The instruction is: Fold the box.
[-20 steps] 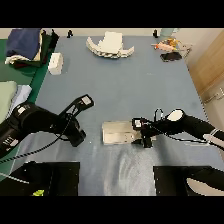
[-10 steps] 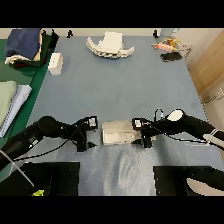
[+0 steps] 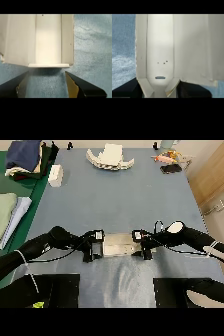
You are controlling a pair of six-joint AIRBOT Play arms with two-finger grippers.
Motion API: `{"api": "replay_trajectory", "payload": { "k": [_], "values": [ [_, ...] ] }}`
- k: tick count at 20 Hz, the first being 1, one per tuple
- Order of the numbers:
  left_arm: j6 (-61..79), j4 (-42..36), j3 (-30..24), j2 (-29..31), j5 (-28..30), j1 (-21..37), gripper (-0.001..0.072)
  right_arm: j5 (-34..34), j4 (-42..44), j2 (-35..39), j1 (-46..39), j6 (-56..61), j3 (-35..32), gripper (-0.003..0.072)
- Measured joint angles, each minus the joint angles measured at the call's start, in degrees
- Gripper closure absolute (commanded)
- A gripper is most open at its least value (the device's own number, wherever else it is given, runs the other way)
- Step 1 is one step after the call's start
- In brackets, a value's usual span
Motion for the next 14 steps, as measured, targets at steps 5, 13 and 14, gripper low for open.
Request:
{"api": "replay_trajectory", "payload": {
  "k": [5, 13, 14],
  "values": [
    [0.83, -2.62, 0.52, -1.70, 0.74, -0.76, 0.0019, 0.00, -0.02, 0.00, 0.00, 0.00, 0.00, 0.0172],
    [1.27, -5.86, 0.79, -3.54, 1.90, -2.01, 0.0020, -0.04, -0.02, 0.00, -0.02, 0.02, 0.00, 0.0172],
    [1.27, -5.81, 0.83, -3.89, 2.32, -2.58, 0.0020, 0.02, -0.02, 0.00, -0.02, 0.02, 0.00, 0.0172]
  ]
}}
